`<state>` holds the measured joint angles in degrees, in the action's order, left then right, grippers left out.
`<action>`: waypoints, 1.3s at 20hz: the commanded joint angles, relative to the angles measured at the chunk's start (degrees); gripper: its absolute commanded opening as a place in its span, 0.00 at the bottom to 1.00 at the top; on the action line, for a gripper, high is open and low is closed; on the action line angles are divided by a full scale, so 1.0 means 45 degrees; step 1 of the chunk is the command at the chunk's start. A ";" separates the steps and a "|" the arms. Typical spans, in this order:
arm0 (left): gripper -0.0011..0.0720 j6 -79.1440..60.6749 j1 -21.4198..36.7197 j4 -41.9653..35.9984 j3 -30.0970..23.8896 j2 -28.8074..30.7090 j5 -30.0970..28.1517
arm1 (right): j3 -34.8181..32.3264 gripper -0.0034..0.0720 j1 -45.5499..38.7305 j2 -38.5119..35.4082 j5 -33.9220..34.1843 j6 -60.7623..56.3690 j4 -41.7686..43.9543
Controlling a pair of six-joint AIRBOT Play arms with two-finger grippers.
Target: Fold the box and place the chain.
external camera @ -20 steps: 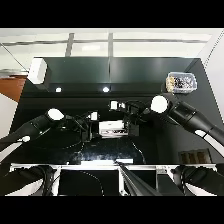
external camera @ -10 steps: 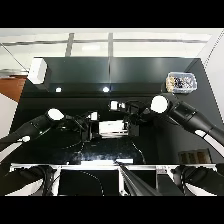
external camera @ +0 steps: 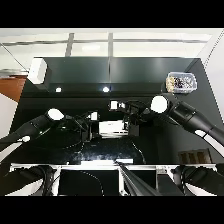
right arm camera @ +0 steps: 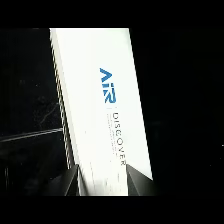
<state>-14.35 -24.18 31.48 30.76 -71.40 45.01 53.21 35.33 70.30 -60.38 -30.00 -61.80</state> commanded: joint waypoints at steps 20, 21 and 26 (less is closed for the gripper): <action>0.39 0.0010 -0.0010 -0.0005 0.0000 -0.0010 -0.0005 | -0.0253 0.46 0.0165 0.0170 0.0058 -0.0097 0.0146; 0.39 0.0010 -0.0010 0.0000 0.0000 -0.0010 -0.0005 | -0.0325 0.47 0.0209 0.0180 0.0131 -0.0097 0.0141; 0.39 0.0010 -0.0010 0.0000 0.0000 -0.0010 -0.0005 | -0.0393 0.63 0.0287 0.0117 0.0427 -0.0194 0.0083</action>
<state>-14.39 -24.18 31.48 30.76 -71.40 45.01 51.62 36.45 71.05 -58.98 -30.46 -61.25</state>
